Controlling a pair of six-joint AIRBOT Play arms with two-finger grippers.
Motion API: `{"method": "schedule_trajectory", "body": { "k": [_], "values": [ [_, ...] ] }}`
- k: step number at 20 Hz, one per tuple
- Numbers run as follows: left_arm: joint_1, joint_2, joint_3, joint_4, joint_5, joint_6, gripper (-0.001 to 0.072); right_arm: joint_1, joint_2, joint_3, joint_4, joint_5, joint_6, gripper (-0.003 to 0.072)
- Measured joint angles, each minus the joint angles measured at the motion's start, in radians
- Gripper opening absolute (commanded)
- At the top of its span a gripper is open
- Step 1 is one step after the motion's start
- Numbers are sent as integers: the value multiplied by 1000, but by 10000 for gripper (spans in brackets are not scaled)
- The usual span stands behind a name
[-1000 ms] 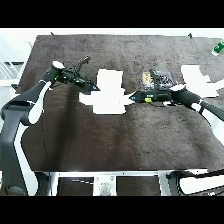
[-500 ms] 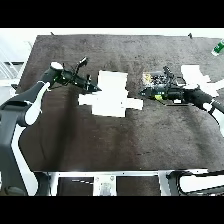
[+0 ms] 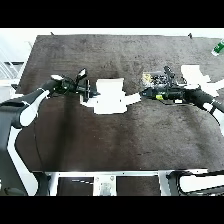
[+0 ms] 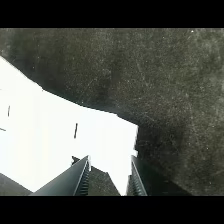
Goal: Fold the box and place the chain.
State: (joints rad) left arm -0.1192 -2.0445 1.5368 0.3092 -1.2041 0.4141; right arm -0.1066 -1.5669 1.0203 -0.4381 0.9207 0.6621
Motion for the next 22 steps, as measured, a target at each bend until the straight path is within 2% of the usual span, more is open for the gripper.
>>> {"method": "schedule_trajectory", "body": {
  "k": [12,13,14,15,22],
  "values": [
    [0,1,-20,19,-8,111,20,0,0,0,0,-22,-65,313],
    [0,1,-20,21,-10,113,21,0,0,0,0,-29,-73,330],
    [0,1,-20,21,-10,115,21,-3,0,0,3,-30,-79,454],
    [0,1,-20,21,-10,115,21,-5,1,0,9,-27,-84,484],
    [0,1,-20,20,-8,118,21,61,75,-3,33,55,-280,551]
  ]
}}
